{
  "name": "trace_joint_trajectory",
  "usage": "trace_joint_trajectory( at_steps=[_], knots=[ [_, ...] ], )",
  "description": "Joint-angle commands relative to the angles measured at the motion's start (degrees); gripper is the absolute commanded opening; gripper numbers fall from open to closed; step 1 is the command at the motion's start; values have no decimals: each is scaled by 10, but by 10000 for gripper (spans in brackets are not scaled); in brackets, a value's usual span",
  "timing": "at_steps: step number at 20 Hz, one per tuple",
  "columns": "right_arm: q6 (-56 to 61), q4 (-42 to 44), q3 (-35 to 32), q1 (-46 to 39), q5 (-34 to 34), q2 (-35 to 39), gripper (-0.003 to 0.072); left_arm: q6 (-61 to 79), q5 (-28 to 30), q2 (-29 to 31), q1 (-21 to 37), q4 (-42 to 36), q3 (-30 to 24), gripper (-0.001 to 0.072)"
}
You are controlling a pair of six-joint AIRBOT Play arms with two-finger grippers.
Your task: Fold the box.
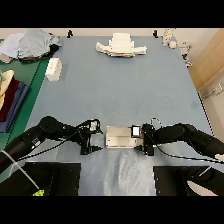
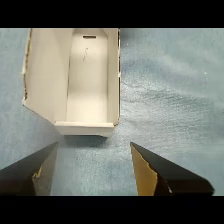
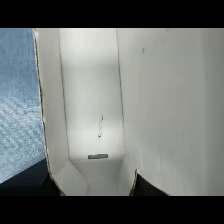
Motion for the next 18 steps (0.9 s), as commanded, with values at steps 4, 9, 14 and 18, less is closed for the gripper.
trace_joint_trajectory(
  at_steps=[4, 9, 14, 18],
  knots=[
    [0, 0, 0, 0, 0, 0, 511, 132, 51, -87, 6, -99, -12, 686],
    [0, 0, 0, 0, 0, 0, 511, 135, 52, -115, -26, -119, -9, 686],
    [0, 0, 0, 0, 0, 0, 511, 129, 68, -134, -46, -127, 6, 686],
    [0, 0, 0, 0, 0, 0, 511, 99, 93, -143, -64, -116, 16, 686]
  ],
)
